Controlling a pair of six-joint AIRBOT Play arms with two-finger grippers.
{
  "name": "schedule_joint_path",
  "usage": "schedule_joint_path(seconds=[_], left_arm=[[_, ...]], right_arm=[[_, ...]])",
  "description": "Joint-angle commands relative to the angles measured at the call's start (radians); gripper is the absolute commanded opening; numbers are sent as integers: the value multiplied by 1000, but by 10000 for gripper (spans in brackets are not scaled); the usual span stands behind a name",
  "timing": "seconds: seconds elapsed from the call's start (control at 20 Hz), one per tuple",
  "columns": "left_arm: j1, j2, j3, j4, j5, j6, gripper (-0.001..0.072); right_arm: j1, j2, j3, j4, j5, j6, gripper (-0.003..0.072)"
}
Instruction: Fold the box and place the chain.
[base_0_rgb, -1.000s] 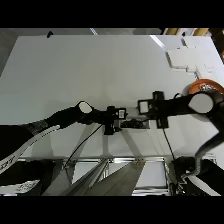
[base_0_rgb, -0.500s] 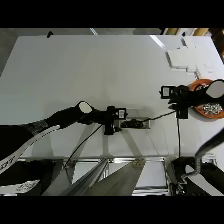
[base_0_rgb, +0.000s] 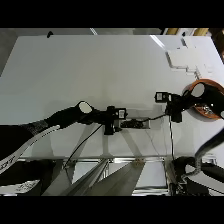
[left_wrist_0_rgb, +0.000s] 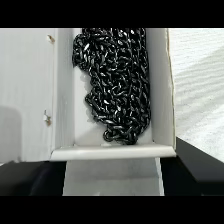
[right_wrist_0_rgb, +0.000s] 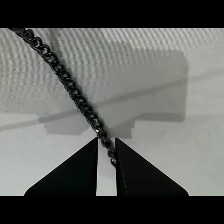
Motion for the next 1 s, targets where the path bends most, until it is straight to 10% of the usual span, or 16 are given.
schedule_joint_path(seconds=[0.0, 0.6, 0.95], left_arm=[[0, 1, 0, 0, 0, 0, 218], [0, 1, 0, 0, 0, 0, 218], [0, 1, 0, 0, 0, 0, 218]], right_arm=[[-1, -29, -5, -1, -3, -40, 117], [0, -21, -40, -1, -20, -64, 19], [7, 266, -40, 118, 89, -26, 19]])
